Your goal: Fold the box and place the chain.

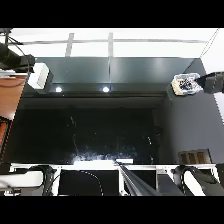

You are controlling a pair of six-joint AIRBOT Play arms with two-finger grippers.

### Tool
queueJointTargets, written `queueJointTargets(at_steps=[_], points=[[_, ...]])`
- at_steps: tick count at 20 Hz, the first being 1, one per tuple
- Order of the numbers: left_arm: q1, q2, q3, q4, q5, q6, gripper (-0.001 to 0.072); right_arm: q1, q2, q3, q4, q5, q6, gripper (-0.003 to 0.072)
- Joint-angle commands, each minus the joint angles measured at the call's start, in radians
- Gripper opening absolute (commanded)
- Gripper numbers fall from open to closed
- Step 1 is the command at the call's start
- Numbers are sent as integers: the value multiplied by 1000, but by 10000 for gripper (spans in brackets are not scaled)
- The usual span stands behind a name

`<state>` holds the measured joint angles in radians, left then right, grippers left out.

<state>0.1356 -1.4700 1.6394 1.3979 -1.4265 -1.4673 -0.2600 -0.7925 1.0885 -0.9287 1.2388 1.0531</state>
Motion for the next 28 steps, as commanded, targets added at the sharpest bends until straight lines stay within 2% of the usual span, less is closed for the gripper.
queueJointTargets(at_steps=[1, 3, 5, 7, 8, 13, 28], points=[[-145, 363, -451, -68, 264, -24, 24, 0, 93, -133, -18, -95, -36, 2], [-268, 586, -766, -74, 462, -24, 25, 0, 202, -347, 9, -294, -37, 3], [-359, 771, -1014, -72, 603, -24, 26, 0, 267, -576, 51, -448, -110, 5], [-388, 907, -1151, -80, 683, -34, 26, 0, 268, -690, 36, -492, -148, 8], [-389, 960, -1183, -91, 700, -34, 26, 0, 268, -698, 31, -492, -149, 9], [-389, 1075, -1194, -92, 713, -33, 26, 0, 269, -698, 23, -495, -149, 10], [-389, 1080, -1194, -98, 716, -32, 26, 0, 269, -698, 22, -495, -149, 10]])
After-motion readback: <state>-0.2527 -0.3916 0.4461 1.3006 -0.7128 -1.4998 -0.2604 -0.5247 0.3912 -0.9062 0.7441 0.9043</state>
